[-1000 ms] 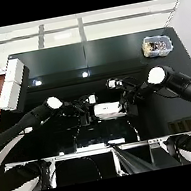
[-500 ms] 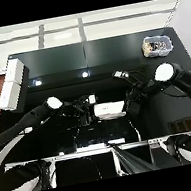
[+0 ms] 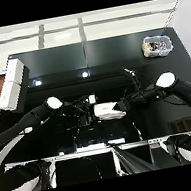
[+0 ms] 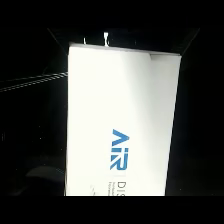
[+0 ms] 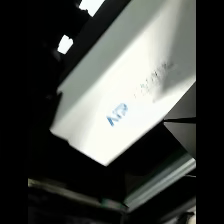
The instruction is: Fold the box and place the chain.
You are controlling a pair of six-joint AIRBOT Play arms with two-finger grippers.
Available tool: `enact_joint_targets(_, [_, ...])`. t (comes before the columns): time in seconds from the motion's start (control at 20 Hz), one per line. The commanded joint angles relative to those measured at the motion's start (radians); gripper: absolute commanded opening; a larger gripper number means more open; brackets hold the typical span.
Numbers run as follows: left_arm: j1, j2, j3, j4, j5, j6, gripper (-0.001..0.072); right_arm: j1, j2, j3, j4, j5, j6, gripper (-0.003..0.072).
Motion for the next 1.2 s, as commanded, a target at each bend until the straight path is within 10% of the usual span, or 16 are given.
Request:
enact_joint_targets(0.0, [0.0, 0.0, -0.001, 0.0, 0.0, 0.001, 0.0486, 0.002, -0.002, -0.06, -0.04, -0.105, 0.079, 0.0013])
enact_joint_targets(0.7, [0.0, 0.0, -0.001, -0.011, 0.0, 0.001, 0.0486, 0.002, 0.0, -0.083, -0.093, -0.043, 0.111, 0.0013])
enact_joint_targets(1.15, [0.012, 0.009, 0.006, -0.007, 0.061, -0.028, 0.0521, -0.249, 0.21, 0.045, -0.192, 0.225, 0.111, 0.0012])
